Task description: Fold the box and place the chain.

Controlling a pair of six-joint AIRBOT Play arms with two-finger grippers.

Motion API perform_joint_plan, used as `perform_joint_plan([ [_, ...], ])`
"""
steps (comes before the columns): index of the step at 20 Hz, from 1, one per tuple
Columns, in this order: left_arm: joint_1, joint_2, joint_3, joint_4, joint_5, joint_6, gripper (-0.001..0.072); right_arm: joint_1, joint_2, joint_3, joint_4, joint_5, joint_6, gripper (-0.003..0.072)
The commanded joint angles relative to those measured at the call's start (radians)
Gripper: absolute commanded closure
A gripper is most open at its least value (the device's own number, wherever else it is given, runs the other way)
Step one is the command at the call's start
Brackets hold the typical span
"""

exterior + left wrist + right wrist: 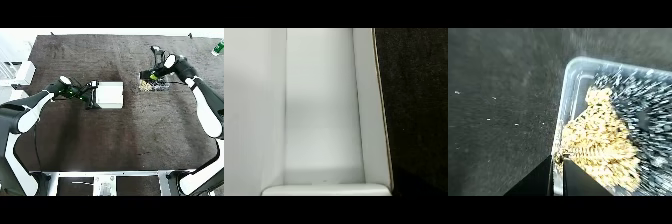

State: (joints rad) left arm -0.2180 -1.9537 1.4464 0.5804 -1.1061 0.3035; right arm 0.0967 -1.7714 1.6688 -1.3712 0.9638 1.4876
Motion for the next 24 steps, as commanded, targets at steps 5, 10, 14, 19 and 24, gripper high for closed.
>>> perform_joint_plan([
  [5,0.0,0.0,0.0,0.0,0.002,0.0,0.0182,0.035,0.337,0.008,-0.024,0.151,-0.028,0.0676],
  [10,0.0,0.0,0.0,0.0,0.002,0.0,0.0182,0.143,0.563,0.008,-0.024,0.196,-0.03,0.0675],
  [14,0.0,0.0,0.0,0.0,0.002,0.0,0.0182,0.27,0.612,0.006,-0.027,0.2,-0.031,0.0675],
  [19,0.0,0.0,0.0,0.0,0.002,0.0,0.0182,0.404,0.609,-0.074,-0.027,0.14,-0.033,0.0676],
  [24,0.0,0.0,0.0,0.0,0.002,0.0,0.0182,0.474,0.552,-0.137,0.024,0.028,-0.03,0.0675],
])
